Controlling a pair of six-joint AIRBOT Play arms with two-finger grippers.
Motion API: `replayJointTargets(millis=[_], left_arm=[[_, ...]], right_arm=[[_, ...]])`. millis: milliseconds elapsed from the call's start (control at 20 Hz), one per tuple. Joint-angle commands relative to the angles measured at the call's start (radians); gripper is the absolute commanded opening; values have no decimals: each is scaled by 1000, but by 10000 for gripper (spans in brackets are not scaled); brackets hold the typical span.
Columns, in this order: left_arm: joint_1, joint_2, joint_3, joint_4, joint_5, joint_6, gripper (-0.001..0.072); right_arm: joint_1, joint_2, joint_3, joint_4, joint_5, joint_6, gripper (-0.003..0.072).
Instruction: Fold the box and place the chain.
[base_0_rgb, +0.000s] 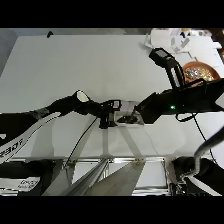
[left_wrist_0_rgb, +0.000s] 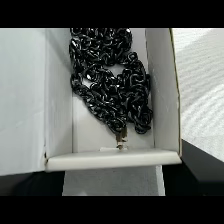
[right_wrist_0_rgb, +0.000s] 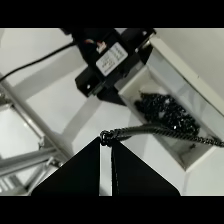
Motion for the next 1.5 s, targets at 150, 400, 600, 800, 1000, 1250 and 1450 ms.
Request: replayJointTargets(millis=[150,400,600,800,1000,1250,1450], left_arm=[[0,0,1,0,0,0,211],[0,0,1,0,0,0,211],[0,0,1,0,0,0,211],[0,0,1,0,0,0,211],[0,0,1,0,0,0,211],[0,0,1,0,0,0,211],[0,0,1,0,0,0,211]], right_arm=[[31,-43,-134,-108,-168,80,20],[31,-116,-288,-98,-292,92,22],[31,-178,-298,-98,-292,87,130],[29,-151,-220,-112,-191,1,350],[-110,-149,-17,-143,3,-36,339],[-406,-170,51,-227,26,-63,161],[-539,-291,51,-289,12,-62,398]])
